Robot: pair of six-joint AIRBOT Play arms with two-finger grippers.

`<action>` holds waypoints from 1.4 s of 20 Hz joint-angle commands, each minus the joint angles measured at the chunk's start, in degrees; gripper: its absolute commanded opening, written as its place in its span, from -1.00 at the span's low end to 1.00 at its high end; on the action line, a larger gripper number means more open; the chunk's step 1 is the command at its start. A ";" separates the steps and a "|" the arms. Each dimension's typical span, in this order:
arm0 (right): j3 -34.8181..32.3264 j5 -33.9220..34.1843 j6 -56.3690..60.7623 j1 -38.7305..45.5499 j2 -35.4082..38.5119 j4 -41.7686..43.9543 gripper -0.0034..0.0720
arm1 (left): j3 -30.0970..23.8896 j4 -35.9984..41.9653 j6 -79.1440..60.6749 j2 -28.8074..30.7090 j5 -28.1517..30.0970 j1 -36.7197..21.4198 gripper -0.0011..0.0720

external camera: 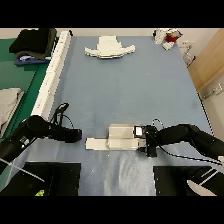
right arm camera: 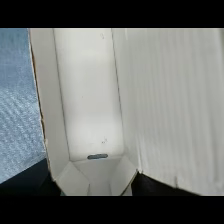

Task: Fold the box.

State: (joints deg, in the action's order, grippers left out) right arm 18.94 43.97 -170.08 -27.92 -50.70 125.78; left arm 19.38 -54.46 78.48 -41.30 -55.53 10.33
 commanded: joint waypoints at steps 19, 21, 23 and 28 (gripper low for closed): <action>0.02 0.02 0.02 -0.02 0.04 0.00 0.46 | 4.07 19.96 -5.64 -9.46 7.98 18.99 -0.93; 0.02 0.02 0.02 -0.02 0.04 0.00 0.46 | 4.07 20.22 -5.62 -9.46 7.93 18.99 -0.93; 0.04 0.02 0.02 -0.02 0.04 0.00 0.46 | 4.09 20.24 -5.62 -9.46 7.96 18.99 -0.93; 0.02 0.02 0.02 -0.02 0.04 0.00 0.46 | 4.09 20.26 -5.57 -9.46 7.93 18.99 0.31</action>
